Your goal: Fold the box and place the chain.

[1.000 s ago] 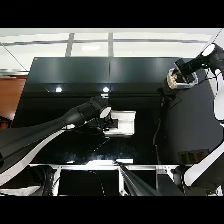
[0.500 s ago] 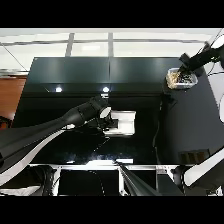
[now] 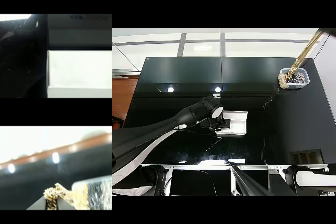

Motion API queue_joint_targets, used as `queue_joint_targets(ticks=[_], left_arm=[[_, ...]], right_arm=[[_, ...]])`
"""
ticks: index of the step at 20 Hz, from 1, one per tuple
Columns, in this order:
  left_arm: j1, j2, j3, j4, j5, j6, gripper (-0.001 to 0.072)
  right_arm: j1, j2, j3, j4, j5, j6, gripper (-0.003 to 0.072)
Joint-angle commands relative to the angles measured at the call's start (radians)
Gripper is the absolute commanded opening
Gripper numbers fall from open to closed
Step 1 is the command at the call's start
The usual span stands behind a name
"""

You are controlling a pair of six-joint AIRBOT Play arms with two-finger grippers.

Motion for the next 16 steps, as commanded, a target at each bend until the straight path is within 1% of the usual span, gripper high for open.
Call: queue_joint_targets(ticks=[1, 3, 6, 11, 14, 16], left_arm=[[0.001, 0.0, 0.0, 0.0, 0.0, 0.0, 0.0027], [0.001, 0.0, 0.0, 0.0, 0.0, 0.0, 0.0027], [0.001, 0.0, 0.0, 0.0, 0.0, 0.0, 0.0026], [0.001, 0.0, 0.0, 0.0, 0.0, 0.0, 0.0027], [0.001, 0.0, 0.0, 0.0, 0.0, 0.0, 0.0027], [0.001, 0.0, 0.0, 0.0, 0.0, 0.0, 0.0027]], right_arm=[[0.0, 0.143, 0.002, 0.058, -0.075, -0.045, -0.0001], [0.0, 0.2, 0.002, 0.089, -0.05, -0.065, -0.0001], [0.003, 0.278, -0.002, 0.138, 0.075, -0.114, -0.0001], [0.042, 0.428, -0.116, 0.204, 0.111, -0.164, -0.0002], [0.099, 0.493, -0.195, 0.231, 0.178, -0.2, -0.0002], [0.168, 0.527, -0.243, 0.233, 0.229, -0.234, -0.0002]])
